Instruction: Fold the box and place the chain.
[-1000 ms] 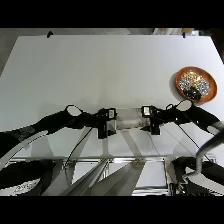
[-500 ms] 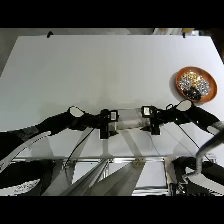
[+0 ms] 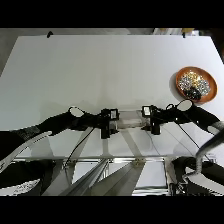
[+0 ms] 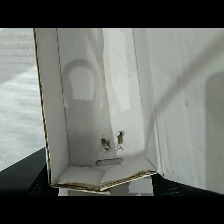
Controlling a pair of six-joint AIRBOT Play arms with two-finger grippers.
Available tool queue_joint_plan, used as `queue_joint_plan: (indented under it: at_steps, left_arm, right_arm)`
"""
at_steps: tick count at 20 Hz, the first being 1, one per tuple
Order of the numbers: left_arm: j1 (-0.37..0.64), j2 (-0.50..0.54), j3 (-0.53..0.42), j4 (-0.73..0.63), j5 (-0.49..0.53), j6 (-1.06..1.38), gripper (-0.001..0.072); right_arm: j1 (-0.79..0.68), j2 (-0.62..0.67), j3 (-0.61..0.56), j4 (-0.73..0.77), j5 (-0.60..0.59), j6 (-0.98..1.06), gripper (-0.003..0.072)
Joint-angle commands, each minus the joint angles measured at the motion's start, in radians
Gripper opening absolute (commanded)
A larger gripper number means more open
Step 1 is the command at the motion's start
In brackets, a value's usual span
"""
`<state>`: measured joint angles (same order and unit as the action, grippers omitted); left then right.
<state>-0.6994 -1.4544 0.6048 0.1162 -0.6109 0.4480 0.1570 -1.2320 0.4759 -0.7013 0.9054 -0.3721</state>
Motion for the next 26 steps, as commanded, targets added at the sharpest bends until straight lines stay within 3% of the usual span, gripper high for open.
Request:
queue_joint_plan:
  at_steps: [1,14,15,16,23,26]
  left_arm:
    - [0.000,0.000,0.001,-0.005,0.009,-0.002,0.0370]
    - [0.000,0.000,0.001,-0.005,0.009,-0.003,0.0369]
    - [0.000,0.000,0.001,-0.005,0.009,-0.002,0.0369]
    - [0.000,0.000,0.001,-0.005,0.009,-0.003,0.0370]
    - [0.000,0.000,0.001,-0.005,0.008,-0.002,0.0370]
    - [0.000,0.000,0.001,-0.005,0.008,-0.002,0.0369]
  right_arm:
    - [0.001,0.000,0.000,0.002,0.003,0.001,0.0440]
    - [0.004,0.000,0.000,0.010,0.051,0.002,0.0412]
    - [0.004,0.002,0.000,0.002,0.056,0.014,0.0486]
    - [0.003,0.006,0.001,0.001,0.051,0.033,0.0720]
    - [0.003,0.220,0.001,-0.317,0.047,0.349,0.0691]
    - [0.003,0.330,0.001,-0.367,0.045,0.405,0.0644]
